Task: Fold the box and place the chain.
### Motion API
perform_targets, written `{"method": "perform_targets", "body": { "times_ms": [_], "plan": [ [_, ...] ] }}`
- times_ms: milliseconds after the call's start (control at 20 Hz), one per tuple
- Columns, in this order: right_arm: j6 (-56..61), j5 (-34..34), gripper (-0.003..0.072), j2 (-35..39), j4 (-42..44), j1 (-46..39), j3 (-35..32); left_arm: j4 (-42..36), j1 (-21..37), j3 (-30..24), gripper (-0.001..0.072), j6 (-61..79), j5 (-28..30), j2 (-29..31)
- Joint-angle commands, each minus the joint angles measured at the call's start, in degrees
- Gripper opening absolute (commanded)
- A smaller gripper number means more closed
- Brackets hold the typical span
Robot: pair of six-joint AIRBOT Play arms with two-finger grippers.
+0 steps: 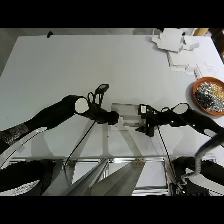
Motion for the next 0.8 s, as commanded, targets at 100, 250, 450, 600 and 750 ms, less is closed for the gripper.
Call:
{"method": "perform_targets", "body": {
  "times_ms": [100,250,450,600,750],
  "plan": [
    [0.0,0.0,0.0295,0.0,0.0,0.0,0.0,1.6,0.0,0.0,0.0355,-3.0,2.7,-0.2],
    [0.0,0.0,0.0295,0.0,0.0,0.0,0.0,1.7,0.2,0.7,0.0353,-3.1,1.7,-0.2],
    [0.0,0.0,0.0295,0.0,0.0,0.0,0.0,2.5,-0.7,0.8,0.0352,-3.1,0.2,-0.2],
    [0.0,0.0,0.0295,0.0,0.0,0.0,0.0,6.7,-1.8,2.5,0.0349,-9.0,-3.7,-0.8],
    [0.0,0.0,0.0295,0.0,0.0,0.0,0.0,13.8,-3.0,9.7,0.0349,-14.2,-12.5,-4.7]
  ]
}}
